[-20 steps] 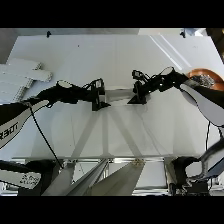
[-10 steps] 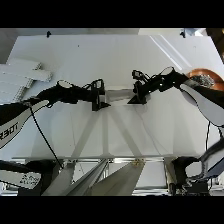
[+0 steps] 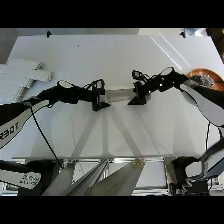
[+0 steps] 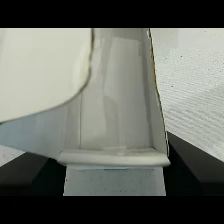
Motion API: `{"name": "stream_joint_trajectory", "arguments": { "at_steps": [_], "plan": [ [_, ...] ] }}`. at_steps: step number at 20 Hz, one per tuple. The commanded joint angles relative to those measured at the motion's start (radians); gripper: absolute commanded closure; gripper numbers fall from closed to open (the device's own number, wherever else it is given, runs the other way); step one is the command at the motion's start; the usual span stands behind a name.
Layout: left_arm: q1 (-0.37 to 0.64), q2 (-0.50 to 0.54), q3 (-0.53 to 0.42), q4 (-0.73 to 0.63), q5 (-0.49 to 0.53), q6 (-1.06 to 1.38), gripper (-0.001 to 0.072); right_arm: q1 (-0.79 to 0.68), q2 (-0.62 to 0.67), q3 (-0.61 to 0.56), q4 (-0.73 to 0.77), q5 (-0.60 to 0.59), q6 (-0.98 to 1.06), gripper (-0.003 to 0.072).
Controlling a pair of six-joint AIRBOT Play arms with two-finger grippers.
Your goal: Fold the box and place the chain.
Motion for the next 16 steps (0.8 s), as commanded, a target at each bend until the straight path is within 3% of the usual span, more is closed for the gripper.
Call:
{"name": "stream_joint_trajectory", "arguments": {
  "at_steps": [1, 7, 8, 9, 10, 11, 13, 16],
  "plan": [
    [0.0, 0.0, -0.001, 0.0, -0.002, -0.001, 0.0316, -0.028, 0.019, 0.001, -0.006, 0.082, 0.0, -0.0013],
    [0.0, 0.0, -0.001, 0.001, -0.002, -0.001, 0.0316, -0.132, 0.151, 0.001, -0.116, 0.117, 0.079, -0.0008],
    [0.0, 0.0, -0.001, 0.0, -0.002, -0.001, 0.0316, -0.147, 0.178, 0.001, -0.146, 0.126, 0.106, 0.0022],
    [0.0, 0.0, -0.001, 0.001, -0.002, -0.001, 0.0316, -0.158, 0.204, 0.001, -0.159, 0.156, 0.129, 0.0164],
    [0.0, 0.0, -0.001, 0.001, -0.002, -0.001, 0.0316, -0.161, 0.229, 0.001, -0.163, 0.196, 0.131, 0.0398],
    [0.0, 0.0, -0.001, 0.0, -0.002, -0.001, 0.0316, -0.16, 0.252, 0.001, -0.162, 0.248, 0.131, 0.0688],
    [0.0, 0.0, -0.001, 0.001, -0.002, -0.001, 0.0316, -0.142, 0.288, 0.001, -0.121, 0.32, 0.132, 0.0676],
    [0.0, 0.0, -0.001, 0.001, -0.002, -0.001, 0.0316, -0.078, 0.309, 0.001, -0.057, 0.294, 0.205, 0.0677]
  ]
}}
